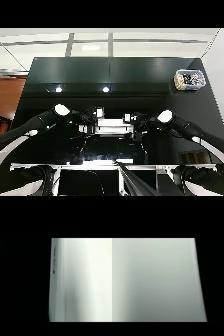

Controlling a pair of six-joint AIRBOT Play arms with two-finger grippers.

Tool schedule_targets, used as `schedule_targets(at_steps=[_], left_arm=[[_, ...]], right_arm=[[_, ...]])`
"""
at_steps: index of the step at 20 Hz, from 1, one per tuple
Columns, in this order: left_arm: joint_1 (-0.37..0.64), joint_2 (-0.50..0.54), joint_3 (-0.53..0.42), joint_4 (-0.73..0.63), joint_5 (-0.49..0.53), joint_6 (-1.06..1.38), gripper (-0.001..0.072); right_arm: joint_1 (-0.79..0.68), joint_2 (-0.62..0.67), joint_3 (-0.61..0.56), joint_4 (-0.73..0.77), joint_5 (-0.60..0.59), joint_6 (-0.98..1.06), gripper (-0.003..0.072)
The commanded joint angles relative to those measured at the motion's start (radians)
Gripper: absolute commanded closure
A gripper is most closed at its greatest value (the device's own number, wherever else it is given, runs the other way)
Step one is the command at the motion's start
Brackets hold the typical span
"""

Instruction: Fold the box and place the chain.

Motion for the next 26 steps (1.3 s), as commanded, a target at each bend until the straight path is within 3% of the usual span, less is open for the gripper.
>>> schedule_targets(at_steps=[1, 13, 15, 16, 18, 19, 20, 21, 23, 24, 25, 26], left_arm=[[0.000, 0.000, 0.000, 0.000, 0.000, 0.000, 0.0681], [0.000, 0.000, 0.000, 0.000, -0.002, 0.000, 0.0681], [0.000, 0.000, 0.000, 0.000, -0.001, 0.000, 0.0680], [0.000, 0.000, 0.000, -0.001, -0.002, 0.000, 0.0680], [0.000, 0.000, 0.000, -0.014, -0.001, -0.001, 0.0680], [0.001, 0.000, 0.000, -0.029, 0.000, -0.008, 0.0679], [0.004, 0.003, 0.000, -0.039, 0.006, -0.013, 0.0678], [0.005, 0.011, 0.000, -0.037, 0.007, -0.019, 0.0611], [0.009, 0.045, 0.000, -0.037, 0.008, -0.046, 0.0297], [0.015, 0.068, 0.000, -0.024, 0.010, -0.079, 0.0193], [0.024, 0.097, 0.000, -0.002, 0.010, -0.127, 0.0138], [0.037, 0.128, 0.000, 0.039, 0.006, -0.184, 0.0134]], right_arm=[[0.000, -0.001, -0.001, -0.037, -0.011, 0.032, 0.0050], [0.021, -0.004, -0.001, -0.065, -0.043, 0.067, 0.0052], [0.021, -0.004, -0.001, -0.065, -0.043, 0.067, 0.0187], [0.021, -0.004, -0.001, -0.065, -0.043, 0.067, 0.0198], [0.021, -0.004, -0.001, -0.066, -0.043, 0.067, 0.0428], [0.021, -0.004, -0.001, -0.066, -0.043, 0.066, 0.0494], [0.021, -0.004, -0.001, -0.066, -0.043, 0.066, 0.0495], [0.021, -0.004, -0.001, -0.066, -0.043, 0.066, 0.0495], [0.021, -0.004, -0.001, -0.065, -0.043, 0.067, 0.0495], [0.021, -0.004, -0.001, -0.065, -0.043, 0.067, 0.0496], [0.021, -0.004, -0.001, -0.065, -0.043, 0.067, 0.0496], [0.021, -0.004, -0.001, -0.066, -0.043, 0.067, 0.0495]])
